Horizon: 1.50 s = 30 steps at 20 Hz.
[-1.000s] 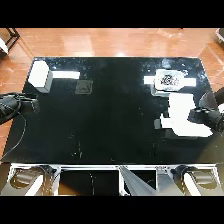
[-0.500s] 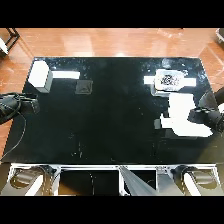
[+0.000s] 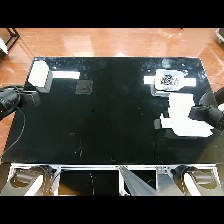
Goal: Fold the box and place the chain.
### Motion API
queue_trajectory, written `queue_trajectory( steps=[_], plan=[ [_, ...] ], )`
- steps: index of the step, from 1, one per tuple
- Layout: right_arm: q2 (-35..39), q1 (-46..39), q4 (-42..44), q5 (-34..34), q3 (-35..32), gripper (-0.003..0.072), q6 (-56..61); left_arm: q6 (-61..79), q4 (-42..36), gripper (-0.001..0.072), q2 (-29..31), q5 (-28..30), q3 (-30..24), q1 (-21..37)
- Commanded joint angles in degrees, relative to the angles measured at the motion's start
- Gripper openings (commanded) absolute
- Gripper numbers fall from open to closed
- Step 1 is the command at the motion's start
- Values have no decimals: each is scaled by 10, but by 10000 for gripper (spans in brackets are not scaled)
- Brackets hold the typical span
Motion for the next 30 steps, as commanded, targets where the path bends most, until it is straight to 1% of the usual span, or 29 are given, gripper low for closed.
queue_trajectory(
  steps=[1, 2, 3, 4, 6, 7, 8, 9, 11, 12, 13, 15, 16, 17, 18, 19, 20, 21, 24, 26, 28, 30],
  plan=[
    [-3, 1, -3, 65, 0, 585, 0, 0, -23, 340, -17, 31, -5, 0],
    [-10, 0, -6, 64, -2, 708, 1, -1, -43, 629, -32, 30, -6, 0],
    [-24, -3, -23, 46, -2, 707, 12, 0, -62, 635, -47, 25, -6, 0],
    [-40, -13, -65, 20, -2, 706, 48, 0, -82, 634, -60, 20, -6, 0],
    [-81, -77, -214, -28, 1, 704, 159, 0, -103, 632, -82, 20, -6, 0],
    [-101, -130, -255, -31, 5, 703, 172, 0, -103, 632, -91, 20, -6, 0],
    [-124, -202, -264, -14, 9, 703, 167, 1, -102, 632, -98, 20, -6, 0],
    [-150, -282, -254, 9, 13, 704, 160, 2, -102, 632, -104, 22, -6, 0],
    [-199, -430, -196, 42, 20, 704, 106, -5, -105, 634, -104, 57, -6, 0],
    [-227, -503, -144, 37, 29, 704, 79, -5, -104, 634, -104, 78, -6, 0],
    [-252, -564, -68, 24, 38, 704, 32, -5, -103, 635, -104, 101, -6, 0],
    [-308, -660, 132, -17, 54, 704, -194, -5, -103, 635, -106, 128, -6, 0],
    [-343, -692, 206, -53, 72, 704, -273, -5, -103, 635, -107, 133, -6, 0],
    [-384, -718, 263, -97, 96, 704, -320, -5, -103, 635, -108, 133, -6, 0],
    [-437, -735, 303, -160, 127, 704, -356, -5, -103, 634, -110, 133, -6, 0],
    [-492, -741, 322, -230, 162, 704, -378, -5, -103, 634, -112, 133, -6, 0],
    [-540, -739, 323, -278, 193, 704, -377, -5, -103, 634, -113, 133, -6, 0],
    [-582, -732, 319, -307, 222, 704, -377, -5, -103, 634, -114, 133, -6, 0],
    [-665, -699, 315, -324, 294, 704, -384, -5, -102, 634, -117, 133, -6, 0],
    [-720, -668, 287, -350, 356, 704, -384, -5, -102, 635, -119, 133, -6, 0],
    [-765, -632, 251, -363, 412, 704, -384, -5, -103, 634, -122, 133, -6, 0],
    [-800, -603, 253, -378, 455, 704, -384, -5, -103, 634, -123, 133, -6, 0]
  ],
)
